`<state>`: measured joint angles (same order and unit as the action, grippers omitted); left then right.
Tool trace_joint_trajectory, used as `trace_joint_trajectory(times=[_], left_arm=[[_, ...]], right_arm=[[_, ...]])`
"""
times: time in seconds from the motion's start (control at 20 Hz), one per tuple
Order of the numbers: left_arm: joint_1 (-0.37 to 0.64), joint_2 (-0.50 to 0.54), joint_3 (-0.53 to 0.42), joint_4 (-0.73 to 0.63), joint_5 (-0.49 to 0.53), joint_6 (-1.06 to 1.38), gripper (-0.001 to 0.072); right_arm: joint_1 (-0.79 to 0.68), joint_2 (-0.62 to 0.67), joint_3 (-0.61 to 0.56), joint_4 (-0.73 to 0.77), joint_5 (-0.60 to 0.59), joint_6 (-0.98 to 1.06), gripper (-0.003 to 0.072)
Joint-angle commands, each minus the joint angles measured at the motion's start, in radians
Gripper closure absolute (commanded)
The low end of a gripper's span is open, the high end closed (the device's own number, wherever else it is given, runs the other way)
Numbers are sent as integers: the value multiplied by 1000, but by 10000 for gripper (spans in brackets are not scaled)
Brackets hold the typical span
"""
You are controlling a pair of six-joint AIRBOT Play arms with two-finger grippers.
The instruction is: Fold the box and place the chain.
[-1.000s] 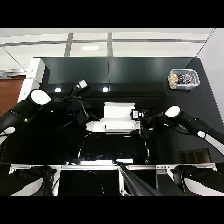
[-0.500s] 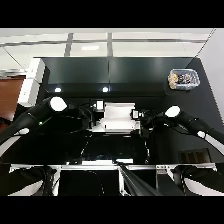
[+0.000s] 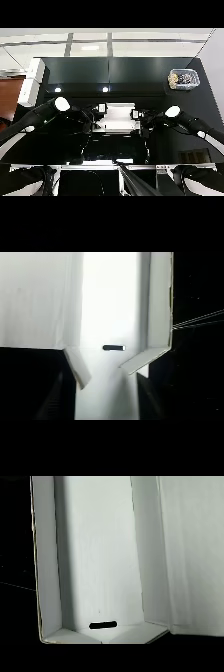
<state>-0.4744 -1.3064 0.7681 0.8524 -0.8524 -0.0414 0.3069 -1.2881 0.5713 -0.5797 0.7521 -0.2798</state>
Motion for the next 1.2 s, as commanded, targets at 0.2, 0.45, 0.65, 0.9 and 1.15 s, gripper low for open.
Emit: trace_joint_trajectory(times=[0.2,0.45,0.65,0.9,1.15], left_arm=[[-62,-36,0,-34,14,-16,416],[-65,-36,1,-27,45,-16,488],[-65,-36,1,-28,47,-19,488],[-65,-36,0,-37,53,-20,491],[-66,-61,-1,-220,92,-45,492]], right_arm=[[1,0,1,0,0,0,633],[1,0,1,0,0,0,633],[1,0,1,0,0,0,632],[1,0,1,0,0,0,633],[1,0,1,0,0,0,633]])
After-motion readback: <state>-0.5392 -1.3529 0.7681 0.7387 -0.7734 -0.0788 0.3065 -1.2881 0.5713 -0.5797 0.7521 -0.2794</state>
